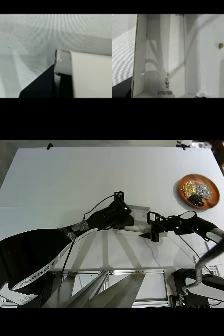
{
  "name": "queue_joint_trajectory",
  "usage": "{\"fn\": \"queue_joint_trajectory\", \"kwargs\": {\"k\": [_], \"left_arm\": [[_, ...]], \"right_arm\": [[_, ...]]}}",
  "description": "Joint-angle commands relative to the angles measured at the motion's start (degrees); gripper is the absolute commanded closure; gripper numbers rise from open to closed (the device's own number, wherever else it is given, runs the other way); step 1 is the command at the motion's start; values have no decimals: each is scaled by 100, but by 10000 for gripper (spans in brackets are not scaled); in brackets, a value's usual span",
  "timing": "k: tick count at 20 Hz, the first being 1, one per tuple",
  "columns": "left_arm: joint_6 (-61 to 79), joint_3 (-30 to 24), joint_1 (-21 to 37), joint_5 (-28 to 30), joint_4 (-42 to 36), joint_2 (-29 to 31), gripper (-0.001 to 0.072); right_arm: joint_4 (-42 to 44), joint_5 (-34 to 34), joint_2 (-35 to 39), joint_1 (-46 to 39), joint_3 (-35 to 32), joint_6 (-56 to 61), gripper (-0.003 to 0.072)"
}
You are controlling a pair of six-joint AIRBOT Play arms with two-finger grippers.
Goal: Fold the box and place the chain.
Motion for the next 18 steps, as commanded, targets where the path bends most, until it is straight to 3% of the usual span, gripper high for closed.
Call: {"fn": "queue_joint_trajectory", "kwargs": {"k": [1, 4, 7, 11, 12, 17, 18], "left_arm": [[-28, 4, -2, -195, -68, 4, 695], [-177, 4, -4, 39, -118, 4, 690], [-184, 4, -7, 114, -339, 4, 548], [-251, 4, -13, 114, -457, 4, 581], [-267, 4, -13, 116, -455, 4, 688], [-310, 4, -13, 286, -459, -2, 690], [-313, 4, -13, 306, -466, 0, 636]], "right_arm": [[-2, 15, 2, 4, -2, -4, 274], [-2, 13, 2, 4, -2, -4, 274], [0, 13, 2, 4, -2, -4, 274], [-2, 13, 2, 4, -2, -4, 274], [0, 13, 2, 4, -2, -4, 274], [-2, 13, 2, 4, -2, -4, 274], [-2, 13, 2, 4, -2, -4, 274]]}}
